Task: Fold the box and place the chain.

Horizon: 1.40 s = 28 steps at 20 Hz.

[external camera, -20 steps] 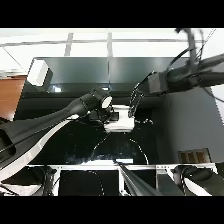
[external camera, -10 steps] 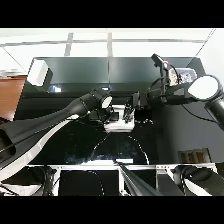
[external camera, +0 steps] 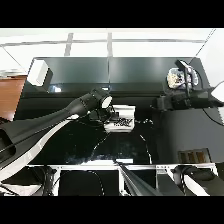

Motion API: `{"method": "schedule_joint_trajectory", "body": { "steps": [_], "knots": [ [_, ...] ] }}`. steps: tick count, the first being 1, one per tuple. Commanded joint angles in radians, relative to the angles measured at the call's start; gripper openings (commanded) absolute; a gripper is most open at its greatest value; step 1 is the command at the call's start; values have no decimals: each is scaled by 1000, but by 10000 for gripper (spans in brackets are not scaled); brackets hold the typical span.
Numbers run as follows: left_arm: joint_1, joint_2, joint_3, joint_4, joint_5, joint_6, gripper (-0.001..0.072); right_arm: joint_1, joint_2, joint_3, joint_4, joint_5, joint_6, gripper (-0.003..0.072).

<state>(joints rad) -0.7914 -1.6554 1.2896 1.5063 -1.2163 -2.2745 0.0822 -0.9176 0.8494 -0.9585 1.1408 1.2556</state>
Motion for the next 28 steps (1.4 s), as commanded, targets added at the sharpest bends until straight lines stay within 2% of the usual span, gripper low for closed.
{"method": "schedule_joint_trajectory", "body": {
  "steps": [1, 3, 6, 8, 11, 14, 17, 23, 28],
  "knots": [
    [0, -1, 0, 0, 0, 0, 28, -85, 42, -178, 8, -115, -339, 709],
    [0, -1, 0, 0, 1, 0, 28, -53, 32, -265, 37, -221, -515, 720],
    [0, -1, 0, 0, 0, 0, 27, -5, 21, -330, 18, -294, -895, 718],
    [0, -1, 0, -6, 0, 0, 27, 3, -2, -341, 80, -354, -1030, 718],
    [0, -1, 0, -8, 0, 0, 28, 3, -54, -341, 140, -376, -1191, 718],
    [0, -1, 0, -8, 0, 0, 27, 5, -87, -341, 149, -377, -1197, 718],
    [0, -1, 0, -8, 1, 0, 28, 5, -112, -341, 236, -382, -1270, 718],
    [0, -1, 0, -8, 3, 0, 27, 14, -150, -341, 224, -336, -1316, 718],
    [0, -1, 0, -27, 4, 0, 28, 63, -212, -341, 225, -356, -1346, 717]
  ]
}}
